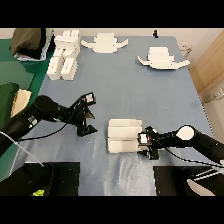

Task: Fold the box.

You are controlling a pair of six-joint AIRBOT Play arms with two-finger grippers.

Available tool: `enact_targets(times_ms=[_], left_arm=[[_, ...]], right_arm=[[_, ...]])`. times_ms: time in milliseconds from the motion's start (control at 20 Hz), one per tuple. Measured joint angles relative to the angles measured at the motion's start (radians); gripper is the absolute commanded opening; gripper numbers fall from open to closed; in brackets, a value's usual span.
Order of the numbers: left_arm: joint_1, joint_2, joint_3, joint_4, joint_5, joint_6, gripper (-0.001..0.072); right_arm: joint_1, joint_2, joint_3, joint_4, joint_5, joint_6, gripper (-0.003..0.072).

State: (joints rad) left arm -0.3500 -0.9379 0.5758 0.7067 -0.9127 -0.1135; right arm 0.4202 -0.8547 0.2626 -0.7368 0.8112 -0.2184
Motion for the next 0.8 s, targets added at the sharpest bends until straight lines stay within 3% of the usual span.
enact_targets(times_ms=[250, 450, 800], left_arm=[[-0.101, -0.002, -0.153, -0.096, 0.124, 0.237, 0.0685], [-0.209, -0.032, -0.193, -0.189, 0.190, 0.298, 0.0685], [-0.277, -0.084, -0.213, -0.249, 0.236, 0.328, 0.0685]], right_arm=[[0.000, 0.000, 0.000, 0.000, 0.000, 0.000, 0.0460], [0.000, 0.000, 0.000, 0.000, 0.000, 0.000, 0.0460], [0.000, 0.000, 0.000, 0.000, 0.000, 0.000, 0.0460]])
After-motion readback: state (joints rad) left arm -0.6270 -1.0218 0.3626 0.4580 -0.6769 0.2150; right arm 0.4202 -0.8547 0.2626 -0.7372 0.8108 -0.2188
